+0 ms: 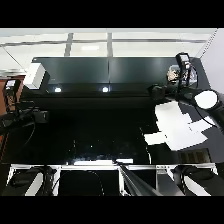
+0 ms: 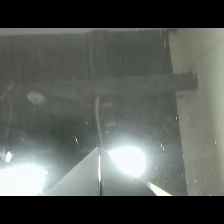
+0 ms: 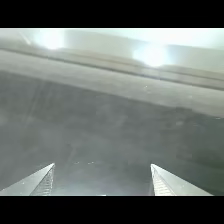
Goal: Fold the box and place the chain.
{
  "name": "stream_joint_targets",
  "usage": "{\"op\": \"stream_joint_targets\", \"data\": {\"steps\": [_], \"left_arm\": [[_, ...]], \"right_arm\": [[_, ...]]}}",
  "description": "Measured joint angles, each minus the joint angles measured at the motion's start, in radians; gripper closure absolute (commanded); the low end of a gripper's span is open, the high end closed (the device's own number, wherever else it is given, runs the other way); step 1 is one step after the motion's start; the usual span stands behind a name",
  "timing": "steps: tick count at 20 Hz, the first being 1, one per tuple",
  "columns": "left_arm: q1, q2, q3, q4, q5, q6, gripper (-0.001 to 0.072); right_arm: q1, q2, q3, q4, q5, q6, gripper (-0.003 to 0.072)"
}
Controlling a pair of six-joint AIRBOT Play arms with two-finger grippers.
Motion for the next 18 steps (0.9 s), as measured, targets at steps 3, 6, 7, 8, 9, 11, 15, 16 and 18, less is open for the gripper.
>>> {"op": "stream_joint_targets", "data": {"steps": [3,6,7,8,9,11,15,16,18], "left_arm": [[0.000,-0.011,0.000,0.000,0.019,0.000,0.0010],[0.000,-0.035,-0.001,-0.001,0.023,-0.001,0.0010],[0.000,-0.044,-0.001,-0.001,0.026,-0.001,0.0010],[0.000,-0.053,-0.002,-0.002,0.027,-0.001,0.0010],[0.000,-0.063,-0.002,-0.003,0.026,-0.001,0.0010],[0.000,-0.082,-0.002,-0.007,0.028,-0.002,0.0010],[0.000,-0.117,-0.002,-0.018,0.030,-0.004,0.0010],[0.000,-0.124,-0.002,-0.023,0.030,-0.004,0.0010],[0.000,-0.135,-0.002,-0.034,0.030,-0.004,0.0011]], "right_arm": [[-0.180,-0.008,0.018,-0.144,0.004,0.168,-0.0021],[-0.470,-0.046,0.063,-0.229,0.068,0.240,-0.0020],[-0.576,-0.070,0.084,-0.233,0.111,0.220,-0.0020],[-0.674,-0.098,0.103,-0.229,0.166,0.171,-0.0020],[-0.763,-0.129,0.120,-0.215,0.231,0.098,-0.0020],[-0.896,-0.194,0.147,-0.177,0.368,-0.060,-0.0020],[-1.040,-0.339,0.190,-0.120,0.608,-0.293,-0.0018],[-1.052,-0.369,0.197,-0.104,0.642,-0.325,0.0062],[-1.058,-0.421,0.213,-0.075,0.705,-0.378,0.0157]]}}
